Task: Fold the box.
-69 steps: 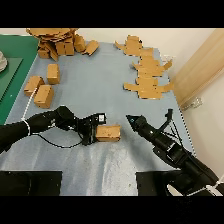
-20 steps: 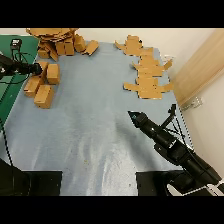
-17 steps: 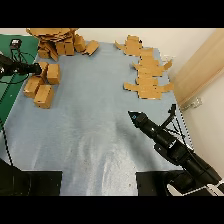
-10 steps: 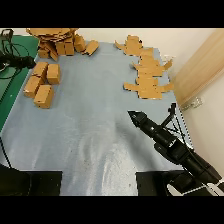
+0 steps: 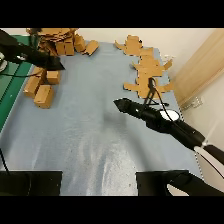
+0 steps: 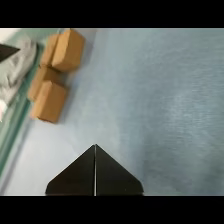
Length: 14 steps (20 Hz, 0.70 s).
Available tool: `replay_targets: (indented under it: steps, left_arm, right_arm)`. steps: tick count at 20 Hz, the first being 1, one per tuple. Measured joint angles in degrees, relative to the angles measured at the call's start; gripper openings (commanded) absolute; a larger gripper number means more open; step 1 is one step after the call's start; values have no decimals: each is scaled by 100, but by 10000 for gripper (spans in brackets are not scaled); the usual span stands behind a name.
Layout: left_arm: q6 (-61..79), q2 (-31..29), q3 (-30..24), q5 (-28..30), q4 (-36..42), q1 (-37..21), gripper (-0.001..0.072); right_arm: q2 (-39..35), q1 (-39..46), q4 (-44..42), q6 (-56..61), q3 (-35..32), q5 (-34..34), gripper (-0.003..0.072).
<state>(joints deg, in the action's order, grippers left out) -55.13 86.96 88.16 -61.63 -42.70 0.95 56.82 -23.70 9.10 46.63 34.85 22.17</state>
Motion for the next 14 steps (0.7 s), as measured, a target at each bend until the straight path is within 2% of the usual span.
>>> replay_targets:
  steps: [3, 6, 9, 14]
  left_arm:
    - [-175, -57, -487, -13, 37, 892, 12]
    - [-282, -74, -850, 131, 35, 1453, 15]
    - [-315, -85, -1027, 166, 50, 1709, 16]
    - [-328, -85, -1108, 76, 52, 1840, 15]
  right_arm:
    - [695, -2, 1943, 1058, 706, 699, 4]
    - [984, 9, 2905, 1550, 1051, 1016, 4]
    - [1095, 9, 3340, 1768, 1187, 1274, 4]
    - [1150, 7, 3576, 1897, 1255, 1480, 5]
